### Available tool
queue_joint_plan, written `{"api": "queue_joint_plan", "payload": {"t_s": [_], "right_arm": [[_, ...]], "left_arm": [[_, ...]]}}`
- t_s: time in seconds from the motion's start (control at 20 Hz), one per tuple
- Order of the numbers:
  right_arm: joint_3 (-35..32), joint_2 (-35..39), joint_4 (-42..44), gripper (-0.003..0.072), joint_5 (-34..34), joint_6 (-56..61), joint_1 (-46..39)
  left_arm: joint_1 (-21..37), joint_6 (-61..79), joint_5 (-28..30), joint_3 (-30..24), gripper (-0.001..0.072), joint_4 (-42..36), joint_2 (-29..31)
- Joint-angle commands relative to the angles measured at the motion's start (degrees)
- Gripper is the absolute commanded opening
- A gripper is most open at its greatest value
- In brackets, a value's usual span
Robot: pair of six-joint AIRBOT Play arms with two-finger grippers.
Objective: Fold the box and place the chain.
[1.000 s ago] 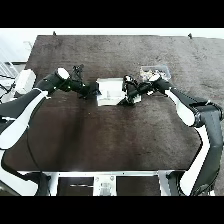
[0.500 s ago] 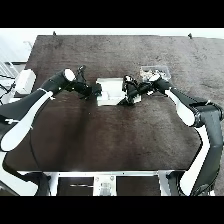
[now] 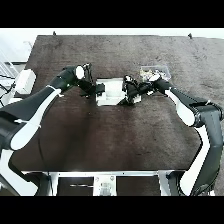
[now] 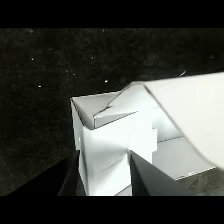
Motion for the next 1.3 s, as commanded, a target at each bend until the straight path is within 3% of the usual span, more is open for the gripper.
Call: {"api": "queue_joint_plan", "payload": {"t_s": [0.0, 0.2, 0.5, 0.95, 1.1, 1.15, 1.25], "right_arm": [[0.0, 0.0, 0.0, 0.0581, 0.0, 0.0, 0.0], [0.0, 0.0, 0.0, 0.0582, 0.0, 0.0, 0.0], [0.0, 0.0, 0.0, 0.0582, 0.0, 0.0, 0.0], [0.0, 0.0, 0.0, 0.0582, 0.0, 0.0, 0.0], [0.0, 0.0, 0.0, 0.0581, 0.0, 0.0, 0.0], [0.0, 0.0, 0.0, 0.0581, 0.0, 0.0, 0.0], [0.0, 0.0, 0.0, 0.0581, 0.0, 0.0, 0.0]], "left_arm": [[-1.3, -2.7, -2.5, 2.7, 0.0379, 2.9, -2.1], [-1.6, -4.0, -6.4, 6.3, 0.0378, 4.0, -4.3], [-3.3, -5.4, -16.3, 16.4, 0.0368, 11.8, -10.0], [-4.8, -6.6, -16.7, 17.1, 0.0347, 16.0, -12.0], [-4.9, -7.1, -15.5, 17.1, 0.0231, 16.4, -12.0], [-4.9, -7.1, -15.6, 17.1, 0.0098, 16.8, -12.0], [-4.9, -7.0, -15.4, 17.1, 0.0099, 17.0, -12.0]]}}
